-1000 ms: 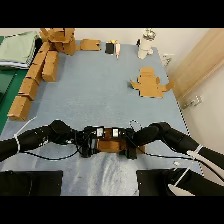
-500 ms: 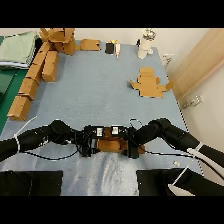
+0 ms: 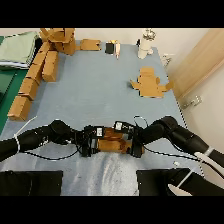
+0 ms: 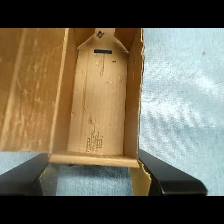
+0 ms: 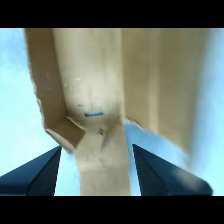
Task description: Fold the box.
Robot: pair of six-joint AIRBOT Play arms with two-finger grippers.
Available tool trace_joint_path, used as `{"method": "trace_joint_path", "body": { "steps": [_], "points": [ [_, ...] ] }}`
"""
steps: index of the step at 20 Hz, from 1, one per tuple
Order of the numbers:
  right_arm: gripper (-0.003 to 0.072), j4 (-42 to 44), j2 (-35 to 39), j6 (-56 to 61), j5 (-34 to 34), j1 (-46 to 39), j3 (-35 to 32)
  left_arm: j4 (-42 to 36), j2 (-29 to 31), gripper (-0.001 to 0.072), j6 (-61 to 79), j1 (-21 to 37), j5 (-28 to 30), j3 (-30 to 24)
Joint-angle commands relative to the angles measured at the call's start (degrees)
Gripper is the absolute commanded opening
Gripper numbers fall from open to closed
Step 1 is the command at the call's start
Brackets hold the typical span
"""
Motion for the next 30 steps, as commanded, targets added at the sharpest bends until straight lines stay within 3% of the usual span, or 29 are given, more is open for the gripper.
{"method": "trace_joint_path", "body": {
  "steps": [1, 6, 10, 15, 23, 25, 27, 28, 30],
  "points": [
    [0.0714, -3.1, 6.1, 16.7, -2.8, 0.0, 0.5, 0.0, 0.0, 0.0592, 0.0, 0.0, 0.0, 0.0],
    [0.0713, 7.1, 13.7, 30.3, -9.2, 0.0, 0.4, 0.0, 0.0, 0.0592, 0.0, 0.0, 0.0, 0.0],
    [0.0713, 19.5, 15.6, 39.1, -5.9, 0.1, 0.4, 0.0, 0.0, 0.0592, 0.0, 0.0, 0.0, 0.0],
    [0.0713, 19.9, 15.3, 55.0, 1.6, 0.1, 0.4, 0.0, 0.0, 0.0593, 0.0, 0.0, 0.0, 0.0],
    [0.0688, 19.9, 15.2, 59.8, 3.7, 0.1, 0.4, 0.0, 0.0, 0.0592, -0.1, 0.0, 0.2, 0.0],
    [0.0465, 20.6, 14.4, 59.8, 2.6, 0.2, 0.4, 0.0, 0.0, 0.0592, -0.8, 0.0, 0.2, 0.0],
    [0.0039, 21.0, 13.1, 61.3, 2.1, 0.2, 0.4, 0.1, 0.1, 0.0593, -1.7, 0.0, 0.2, 0.0],
    [0.0005, 21.0, 12.4, 62.2, 2.1, 0.1, 0.4, 0.1, 0.1, 0.0592, -1.7, 0.0, 0.2, 0.0],
    [0.0005, 21.0, 11.1, 62.5, 2.3, 0.1, 0.4, 0.1, 0.6, 0.0593, -1.7, 0.0, 0.2, 0.0]
  ]
}}
